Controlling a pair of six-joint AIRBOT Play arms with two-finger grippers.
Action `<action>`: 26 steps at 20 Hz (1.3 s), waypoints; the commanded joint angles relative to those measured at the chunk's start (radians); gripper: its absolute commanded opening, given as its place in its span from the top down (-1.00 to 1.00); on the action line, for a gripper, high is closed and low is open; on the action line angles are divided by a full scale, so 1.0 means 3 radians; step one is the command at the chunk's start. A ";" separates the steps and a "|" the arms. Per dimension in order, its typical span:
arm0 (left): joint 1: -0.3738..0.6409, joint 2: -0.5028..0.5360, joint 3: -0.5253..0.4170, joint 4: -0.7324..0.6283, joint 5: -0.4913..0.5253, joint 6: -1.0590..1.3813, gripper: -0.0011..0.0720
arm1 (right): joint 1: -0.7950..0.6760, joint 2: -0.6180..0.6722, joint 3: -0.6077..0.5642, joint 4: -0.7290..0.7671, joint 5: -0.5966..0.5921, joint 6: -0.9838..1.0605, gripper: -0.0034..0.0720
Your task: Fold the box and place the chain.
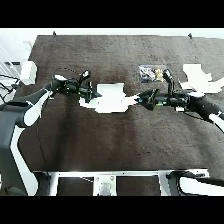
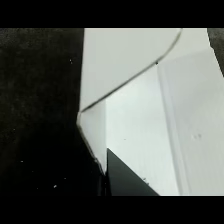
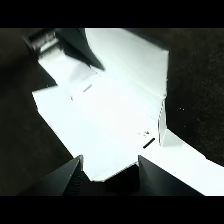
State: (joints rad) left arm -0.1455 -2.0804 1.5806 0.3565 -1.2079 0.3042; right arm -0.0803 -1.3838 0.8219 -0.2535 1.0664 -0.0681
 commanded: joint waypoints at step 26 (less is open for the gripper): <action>-0.0001 -0.0001 -0.0001 0.0037 -0.0013 0.0127 0.92 | 0.1258 -0.0072 -0.0081 -0.1202 -0.1514 -0.0785 -0.63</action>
